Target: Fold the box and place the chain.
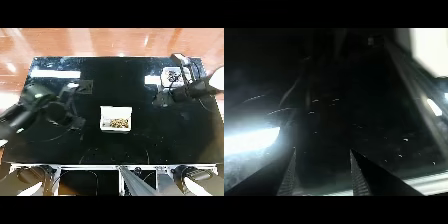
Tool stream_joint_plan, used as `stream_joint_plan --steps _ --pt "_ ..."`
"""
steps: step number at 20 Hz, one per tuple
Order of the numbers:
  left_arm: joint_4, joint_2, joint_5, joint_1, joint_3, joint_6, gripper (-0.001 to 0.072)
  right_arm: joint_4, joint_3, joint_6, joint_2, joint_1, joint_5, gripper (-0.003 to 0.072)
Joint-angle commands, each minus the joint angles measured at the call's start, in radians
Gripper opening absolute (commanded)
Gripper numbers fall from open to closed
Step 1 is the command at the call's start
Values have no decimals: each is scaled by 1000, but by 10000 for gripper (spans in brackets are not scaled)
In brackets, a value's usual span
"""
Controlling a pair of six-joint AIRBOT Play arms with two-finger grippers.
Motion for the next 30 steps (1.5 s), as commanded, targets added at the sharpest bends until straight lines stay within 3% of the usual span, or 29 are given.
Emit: stream_joint_plan --steps 1,3,5,10,19,30 --pt "-255 164 -146 165 -192 120 443 147 127 -159 -135 0 -98 600" --pt "-356 183 -179 203 -261 230 443 207 227 -193 -254 1 -134 600" --pt "-341 183 -216 205 -298 251 443 210 311 -227 -361 24 -111 600" --pt "-355 183 -315 204 -307 246 443 205 343 -346 -488 155 -52 600" --pt "-377 183 -355 204 -308 237 444 185 314 -348 -510 249 144 599" --pt "-378 181 -375 204 -309 237 443 122 283 -361 -467 363 189 599"
